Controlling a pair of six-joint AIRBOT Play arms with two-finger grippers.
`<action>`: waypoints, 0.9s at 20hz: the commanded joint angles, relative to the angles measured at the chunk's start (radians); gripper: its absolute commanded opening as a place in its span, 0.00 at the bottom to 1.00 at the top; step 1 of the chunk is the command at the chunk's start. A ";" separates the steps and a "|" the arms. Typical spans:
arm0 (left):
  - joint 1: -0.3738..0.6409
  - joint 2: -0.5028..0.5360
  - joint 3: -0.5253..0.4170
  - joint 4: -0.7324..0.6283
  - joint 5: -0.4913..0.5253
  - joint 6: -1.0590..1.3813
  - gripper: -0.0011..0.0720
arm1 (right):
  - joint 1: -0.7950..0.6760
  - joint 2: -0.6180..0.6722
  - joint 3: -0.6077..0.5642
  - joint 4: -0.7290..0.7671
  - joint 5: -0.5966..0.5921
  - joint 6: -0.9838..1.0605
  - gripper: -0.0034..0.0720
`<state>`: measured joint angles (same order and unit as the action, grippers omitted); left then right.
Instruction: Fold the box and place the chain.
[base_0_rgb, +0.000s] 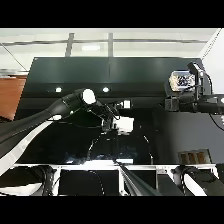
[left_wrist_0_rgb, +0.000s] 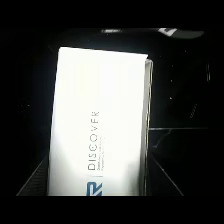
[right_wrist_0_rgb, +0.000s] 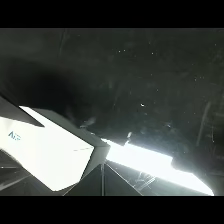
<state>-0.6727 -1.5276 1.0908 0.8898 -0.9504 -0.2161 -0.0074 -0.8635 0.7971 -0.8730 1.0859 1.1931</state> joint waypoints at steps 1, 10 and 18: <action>-0.029 -0.026 0.000 0.063 0.011 0.004 0.99 | -0.001 0.000 0.000 0.000 -0.007 0.000 0.06; -0.051 -0.029 0.003 0.179 0.026 -0.174 0.40 | -0.001 0.000 0.000 0.000 -0.018 0.000 0.06; 0.243 0.100 0.003 0.389 0.023 -0.544 0.40 | -0.001 0.000 0.000 0.000 -0.025 0.002 0.06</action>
<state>-0.5541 -1.4628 1.0927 1.1999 -0.9283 -0.5980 -0.0074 -0.8635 0.7971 -0.8726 1.0660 1.1931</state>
